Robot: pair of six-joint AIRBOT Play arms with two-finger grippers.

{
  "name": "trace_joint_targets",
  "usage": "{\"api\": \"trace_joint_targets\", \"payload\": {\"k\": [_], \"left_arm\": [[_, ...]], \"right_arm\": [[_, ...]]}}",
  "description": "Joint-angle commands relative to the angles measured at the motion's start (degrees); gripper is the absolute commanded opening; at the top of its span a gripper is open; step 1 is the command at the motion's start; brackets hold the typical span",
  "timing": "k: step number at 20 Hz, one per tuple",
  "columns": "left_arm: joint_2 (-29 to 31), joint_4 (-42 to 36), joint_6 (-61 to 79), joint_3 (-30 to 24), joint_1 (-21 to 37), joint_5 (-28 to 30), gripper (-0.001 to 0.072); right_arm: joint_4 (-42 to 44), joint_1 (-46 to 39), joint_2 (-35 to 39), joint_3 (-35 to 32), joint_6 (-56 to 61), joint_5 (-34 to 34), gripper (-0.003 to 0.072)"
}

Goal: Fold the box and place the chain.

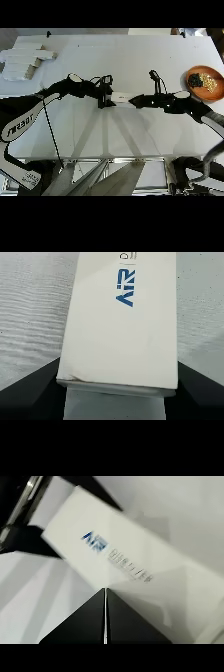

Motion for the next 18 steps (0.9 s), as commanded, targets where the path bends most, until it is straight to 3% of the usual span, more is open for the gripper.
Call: {"api": "trace_joint_targets", "payload": {"k": [1,6,11,18], "left_arm": [[0.0,0.2,0.4,0.1,0.0,0.1,0.0277],[0.0,0.2,0.4,0.1,0.0,0.1,0.0277],[0.0,0.2,0.4,0.1,0.0,0.1,0.0277],[0.0,0.2,0.4,0.1,0.0,0.1,0.0277]], "right_arm": [[11.5,0.0,2.6,0.3,-5.1,0.7,0.0013],[13.6,4.0,2.5,2.1,-5.7,-1.5,0.0014],[13.4,11.8,0.7,4.6,-2.6,-11.3,0.0014],[13.4,12.2,-6.3,5.0,0.3,-13.3,0.0014]]}}
